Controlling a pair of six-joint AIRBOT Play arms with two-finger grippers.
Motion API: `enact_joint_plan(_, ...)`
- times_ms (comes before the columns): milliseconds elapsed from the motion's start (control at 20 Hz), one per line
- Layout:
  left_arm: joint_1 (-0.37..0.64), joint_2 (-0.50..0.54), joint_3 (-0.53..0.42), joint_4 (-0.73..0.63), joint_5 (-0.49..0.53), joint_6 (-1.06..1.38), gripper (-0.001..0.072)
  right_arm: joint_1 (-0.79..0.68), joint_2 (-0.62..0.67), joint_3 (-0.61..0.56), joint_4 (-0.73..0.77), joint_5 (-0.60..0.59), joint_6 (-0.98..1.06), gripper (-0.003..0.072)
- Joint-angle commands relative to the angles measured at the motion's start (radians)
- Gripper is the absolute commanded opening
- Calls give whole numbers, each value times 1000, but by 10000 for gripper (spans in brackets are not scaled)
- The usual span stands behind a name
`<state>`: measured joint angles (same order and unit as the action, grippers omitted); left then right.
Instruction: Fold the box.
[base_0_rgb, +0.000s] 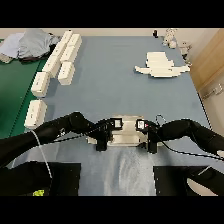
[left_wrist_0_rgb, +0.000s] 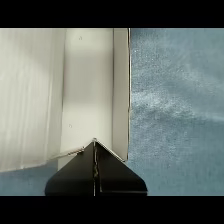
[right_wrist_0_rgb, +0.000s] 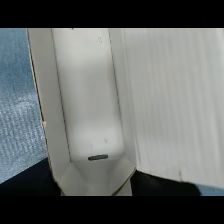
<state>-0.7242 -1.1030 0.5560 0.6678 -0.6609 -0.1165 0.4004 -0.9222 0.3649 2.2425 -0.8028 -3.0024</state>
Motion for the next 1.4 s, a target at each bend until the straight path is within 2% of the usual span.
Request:
enact_joint_plan(0, 34, 74, 3, 117, -49, -295, 12, 0, 1, 0, -2, 2, -1, 499)
enact_joint_plan(150, 137, 199, 3, 262, -136, -647, 12, 0, 1, 0, -2, 2, -1, 499)
enact_joint_plan(350, 337, 377, 2, 374, -260, -1113, 12, 0, 1, 0, -2, 2, -1, 499)
enact_joint_plan(450, 445, 399, 0, 402, -357, -1297, 13, 0, 1, 0, -2, 2, -1, 499)
enact_joint_plan(550, 518, 389, -24, 387, -454, -1343, 13, 0, 1, 0, -2, 2, -1, 499)
enact_joint_plan(600, 531, 383, -46, 371, -465, -1344, 12, 0, 1, 0, -2, 2, -1, 498)
enact_joint_plan(900, 530, 322, -234, 159, -309, -1309, 12, 0, 1, 0, -2, 2, -1, 499)
enact_joint_plan(1150, 509, 246, -252, -9, -192, -1173, 11, 0, 1, 0, -2, 2, -1, 499)
enact_joint_plan(1350, 410, 174, -252, -90, -121, -1100, 12, 0, 1, 0, -2, 2, -1, 499)
